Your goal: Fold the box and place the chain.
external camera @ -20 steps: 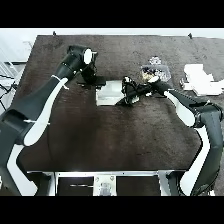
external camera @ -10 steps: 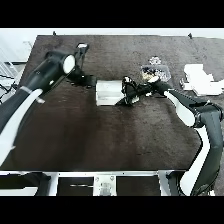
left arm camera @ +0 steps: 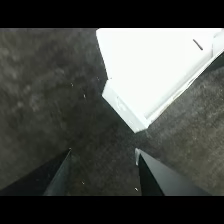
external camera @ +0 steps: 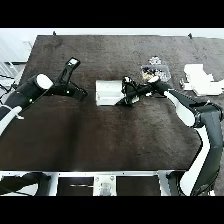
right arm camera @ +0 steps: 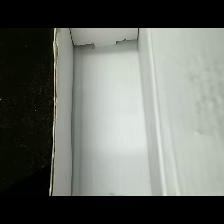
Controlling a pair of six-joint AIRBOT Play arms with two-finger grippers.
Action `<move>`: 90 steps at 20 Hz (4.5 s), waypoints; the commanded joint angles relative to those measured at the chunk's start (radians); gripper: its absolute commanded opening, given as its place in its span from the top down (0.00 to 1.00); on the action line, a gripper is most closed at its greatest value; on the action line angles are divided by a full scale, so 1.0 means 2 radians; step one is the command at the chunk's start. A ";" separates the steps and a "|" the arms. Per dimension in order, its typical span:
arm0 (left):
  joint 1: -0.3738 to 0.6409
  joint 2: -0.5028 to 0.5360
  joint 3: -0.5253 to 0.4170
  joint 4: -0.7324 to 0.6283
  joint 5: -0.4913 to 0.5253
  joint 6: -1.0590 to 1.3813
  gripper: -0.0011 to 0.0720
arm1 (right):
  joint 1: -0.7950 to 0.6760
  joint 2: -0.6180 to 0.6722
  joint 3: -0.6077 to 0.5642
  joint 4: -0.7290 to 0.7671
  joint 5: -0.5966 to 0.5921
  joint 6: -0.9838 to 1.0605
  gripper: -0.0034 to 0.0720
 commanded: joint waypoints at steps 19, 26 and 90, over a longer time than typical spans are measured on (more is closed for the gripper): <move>0.082 -0.270 0.208 -0.214 -0.250 0.517 0.20 | 0.000 0.000 0.000 0.000 0.000 0.000 0.32; 0.077 -0.280 0.206 -0.228 -0.245 0.577 0.00 | 0.000 0.000 0.000 0.000 0.000 0.000 0.32; 0.031 -0.348 0.215 -0.276 -0.201 0.634 0.11 | 0.000 0.000 0.000 0.000 0.000 0.000 0.32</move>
